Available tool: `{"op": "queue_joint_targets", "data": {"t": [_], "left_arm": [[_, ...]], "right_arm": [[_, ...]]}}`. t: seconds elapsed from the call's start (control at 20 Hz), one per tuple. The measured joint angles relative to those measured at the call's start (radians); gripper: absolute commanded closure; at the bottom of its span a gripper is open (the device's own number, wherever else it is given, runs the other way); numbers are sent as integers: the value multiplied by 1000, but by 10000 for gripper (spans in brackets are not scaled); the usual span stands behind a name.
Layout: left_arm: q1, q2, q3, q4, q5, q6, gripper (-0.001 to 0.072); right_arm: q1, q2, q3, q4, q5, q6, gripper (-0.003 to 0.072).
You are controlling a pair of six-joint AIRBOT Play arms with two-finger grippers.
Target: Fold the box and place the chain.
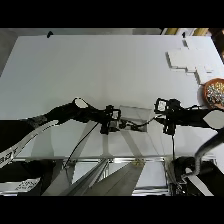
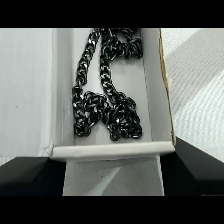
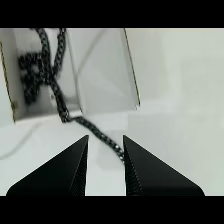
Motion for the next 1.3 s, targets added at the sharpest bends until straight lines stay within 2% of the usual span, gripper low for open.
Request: {"op": "queue_joint_targets", "data": {"t": [0.3, 0.8, 0.85, 1.25, 1.3], "left_arm": [[0, 0, 0, 0, 0, 0, 679], [0, 0, 0, 0, 0, 0, 679], [0, 0, 0, 0, 0, 0, 679], [0, 0, 0, 0, 0, 0, 679], [0, 0, 0, 0, 0, 0, 679]], "right_arm": [[0, -91, -25, -27, 3, -110, 471], [0, -160, -49, 105, -19, -250, 474], [0, -161, -51, 115, -20, -251, 528], [0, -170, -61, 144, -22, -260, 536], [0, -171, -61, 146, -22, -261, 599]]}}
